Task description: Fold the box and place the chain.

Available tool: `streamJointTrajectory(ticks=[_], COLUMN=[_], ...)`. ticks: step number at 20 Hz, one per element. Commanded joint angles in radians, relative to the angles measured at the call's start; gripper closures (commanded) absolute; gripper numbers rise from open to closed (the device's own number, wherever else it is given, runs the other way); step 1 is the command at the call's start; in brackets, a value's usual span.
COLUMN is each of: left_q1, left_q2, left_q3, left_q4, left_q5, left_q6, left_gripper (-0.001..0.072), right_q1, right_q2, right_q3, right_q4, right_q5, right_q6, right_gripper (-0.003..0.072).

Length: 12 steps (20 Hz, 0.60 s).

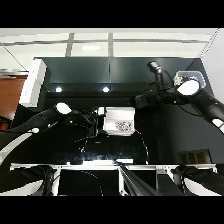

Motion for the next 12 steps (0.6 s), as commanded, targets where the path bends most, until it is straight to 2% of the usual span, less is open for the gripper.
streamJointTrajectory(ticks=[1, 4, 6, 9, 12], left_q1=[0.0, 0.0, -0.001, -0.003, -0.003], left_q2=[0.0, 0.0, 0.0, 0.0, 0.0], left_q3=[0.0, 0.0, 0.0, 0.0, 0.0], left_q4=[0.002, 0.001, 0.002, 0.002, 0.001], left_q5=[0.006, 0.006, 0.006, 0.006, 0.005], left_q6=[0.0, 0.0, 0.0, 0.0, 0.0], left_gripper=[0.0221, 0.0222, 0.0222, 0.0221, 0.0221], right_q1=[0.02, 0.003, 0.004, 0.034, 0.079], right_q2=[-0.042, -0.021, 0.02, 0.059, 0.059], right_q3=[0.008, 0.049, 0.047, -0.027, -0.108], right_q4=[0.042, -0.063, -0.113, -0.113, -0.121], right_q5=[0.103, 0.268, 0.267, 0.255, 0.176], right_q6=[-0.357, -0.466, -0.459, -0.453, -0.49], right_gripper=[0.0027, 0.0027, 0.0028, 0.0029, 0.0029])
